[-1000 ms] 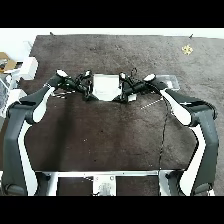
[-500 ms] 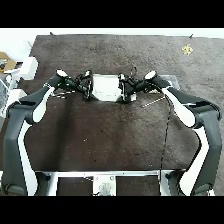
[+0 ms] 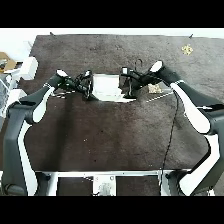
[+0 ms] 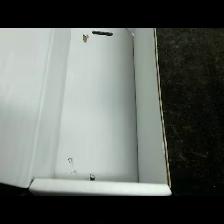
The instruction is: Fold the box and place the chain.
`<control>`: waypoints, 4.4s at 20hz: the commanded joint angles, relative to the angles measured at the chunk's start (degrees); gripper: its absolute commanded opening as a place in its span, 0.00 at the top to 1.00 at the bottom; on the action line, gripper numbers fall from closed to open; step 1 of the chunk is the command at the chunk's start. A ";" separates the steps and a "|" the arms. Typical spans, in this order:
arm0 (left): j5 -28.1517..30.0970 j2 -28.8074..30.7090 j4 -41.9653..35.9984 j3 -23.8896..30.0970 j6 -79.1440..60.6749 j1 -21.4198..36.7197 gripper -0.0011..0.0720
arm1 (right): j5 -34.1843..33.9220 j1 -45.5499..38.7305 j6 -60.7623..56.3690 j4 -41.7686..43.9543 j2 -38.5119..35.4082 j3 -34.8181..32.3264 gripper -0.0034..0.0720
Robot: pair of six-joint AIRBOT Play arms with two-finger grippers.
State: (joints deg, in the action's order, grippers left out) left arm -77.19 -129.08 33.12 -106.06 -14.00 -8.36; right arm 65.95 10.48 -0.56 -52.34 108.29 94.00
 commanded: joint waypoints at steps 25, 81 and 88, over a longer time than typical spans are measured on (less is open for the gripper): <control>0.70 -0.07 0.59 0.00 0.00 0.00 0.42 | -17.07 0.63 -1.77 19.08 8.33 -0.04 0.93; 0.74 -0.04 0.48 0.00 0.02 0.00 0.42 | -13.27 4.70 4.46 8.15 0.83 -6.62 0.05; 0.74 -0.04 0.48 0.00 0.02 0.00 0.42 | -7.78 0.81 -22.16 -8.63 -6.91 -6.62 0.95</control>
State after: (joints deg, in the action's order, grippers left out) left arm -76.47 -129.10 33.54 -106.06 -13.93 -8.34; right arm 55.33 12.84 -9.69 -53.17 104.97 87.33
